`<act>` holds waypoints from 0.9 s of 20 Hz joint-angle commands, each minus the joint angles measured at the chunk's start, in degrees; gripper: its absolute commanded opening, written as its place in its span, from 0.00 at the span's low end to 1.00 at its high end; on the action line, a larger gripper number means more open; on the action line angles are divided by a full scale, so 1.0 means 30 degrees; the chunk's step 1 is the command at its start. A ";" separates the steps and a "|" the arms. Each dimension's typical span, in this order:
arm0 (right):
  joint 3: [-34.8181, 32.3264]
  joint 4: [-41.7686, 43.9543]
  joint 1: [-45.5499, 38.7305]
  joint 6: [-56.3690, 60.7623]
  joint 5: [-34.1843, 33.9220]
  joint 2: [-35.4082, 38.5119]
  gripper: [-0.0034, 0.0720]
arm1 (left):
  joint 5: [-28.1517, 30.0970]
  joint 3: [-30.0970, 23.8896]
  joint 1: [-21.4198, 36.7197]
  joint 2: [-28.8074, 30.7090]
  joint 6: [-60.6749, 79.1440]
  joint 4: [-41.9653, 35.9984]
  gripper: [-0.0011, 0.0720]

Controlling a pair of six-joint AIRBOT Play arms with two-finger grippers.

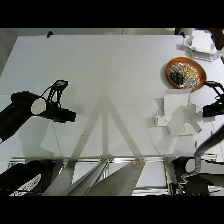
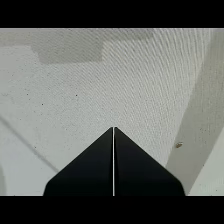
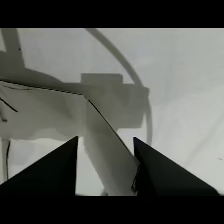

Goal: Fold the box and place the chain.

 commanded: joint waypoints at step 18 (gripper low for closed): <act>-0.1821 1.2393 0.4510 -0.1770 0.3934 0.4889 0.06 | 0.0000 0.0000 -0.0007 -0.0015 0.0000 0.0007 0.03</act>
